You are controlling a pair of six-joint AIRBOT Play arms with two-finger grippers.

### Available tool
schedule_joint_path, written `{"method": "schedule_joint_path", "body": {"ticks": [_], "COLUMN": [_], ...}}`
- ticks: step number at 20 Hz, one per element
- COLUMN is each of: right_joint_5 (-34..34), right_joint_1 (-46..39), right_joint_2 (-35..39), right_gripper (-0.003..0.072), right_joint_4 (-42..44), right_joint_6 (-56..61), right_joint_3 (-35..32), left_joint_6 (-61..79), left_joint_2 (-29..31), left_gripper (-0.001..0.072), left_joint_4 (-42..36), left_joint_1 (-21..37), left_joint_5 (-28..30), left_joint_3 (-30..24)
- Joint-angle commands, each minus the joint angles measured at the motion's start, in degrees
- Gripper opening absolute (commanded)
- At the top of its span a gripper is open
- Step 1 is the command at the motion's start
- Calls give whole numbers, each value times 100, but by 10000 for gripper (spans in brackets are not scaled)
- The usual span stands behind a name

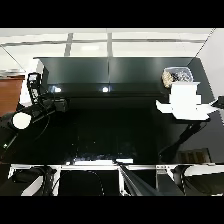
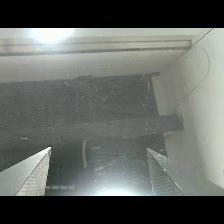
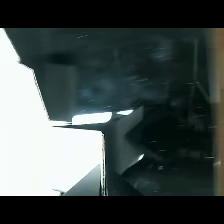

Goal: Fold the box and place the chain.

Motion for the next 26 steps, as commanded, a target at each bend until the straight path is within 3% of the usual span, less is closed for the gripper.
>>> {"method": "schedule_joint_path", "body": {"ticks": [1, 5, 9, 12, 15, 18, 21, 26], "right_joint_5": [643, 409, -323, -1390, -2761, -3779, -3954, -3958], "right_joint_1": [151, 579, 1394, 2691, 4175, 5263, 5799, 5912], "right_joint_2": [293, 1620, 3141, 4116, 4422, 4415, 4415, 4415], "right_gripper": [17, 16, 16, 16, 17, 17, 17, 17], "right_joint_4": [393, 1154, 2391, 3305, 4068, 4087, 4019, 4017], "right_joint_6": [105, 216, 221, 251, 352, 623, 619, 616], "right_joint_3": [11, -964, -2787, -4398, -5512, -5967, -6019, -6019], "left_joint_6": [-2, -2, 136, 138, 369, 1250, 1956, 2612], "left_joint_2": [-4, -7, -116, -595, -1357, -2173, -2983, -4103], "left_gripper": [702, 702, 703, 702, 702, 702, 701, 701], "left_joint_4": [-7, -321, -435, -907, -1438, -2398, -3410, -3906], "left_joint_1": [-4, -9, -483, -870, -857, -629, -280, -225], "left_joint_5": [-7, -39, -116, -321, -949, -1982, -2920, -4087], "left_joint_3": [-2, -2, 42, 396, 1029, 1690, 2201, 2881]}}
